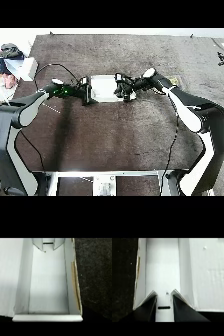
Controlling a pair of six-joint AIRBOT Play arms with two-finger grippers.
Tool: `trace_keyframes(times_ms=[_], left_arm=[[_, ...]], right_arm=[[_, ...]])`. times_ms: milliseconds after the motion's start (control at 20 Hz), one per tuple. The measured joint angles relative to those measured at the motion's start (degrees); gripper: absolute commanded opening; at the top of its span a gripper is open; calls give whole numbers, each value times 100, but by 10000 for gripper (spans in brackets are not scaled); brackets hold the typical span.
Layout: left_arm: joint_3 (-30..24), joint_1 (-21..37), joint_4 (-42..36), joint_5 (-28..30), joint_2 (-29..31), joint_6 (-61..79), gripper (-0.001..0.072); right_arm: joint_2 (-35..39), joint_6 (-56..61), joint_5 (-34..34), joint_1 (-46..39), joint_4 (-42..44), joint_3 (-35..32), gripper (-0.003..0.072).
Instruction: Fold the box and place the chain.
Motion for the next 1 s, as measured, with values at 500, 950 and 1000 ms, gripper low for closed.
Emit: trace_keyframes(times_ms=[500, 950, 1000], left_arm=[[0, -2, -7, 2, 0, -15, 275], [0, -2, -2, 2, 0, -11, 275], [0, -2, -2, 2, 0, -11, 275]], right_arm=[[-9, -7, -76, 44, 133, 0, 582], [52, 636, -101, -229, -57, 0, -10], [96, 848, -81, -295, -146, 0, -10]])
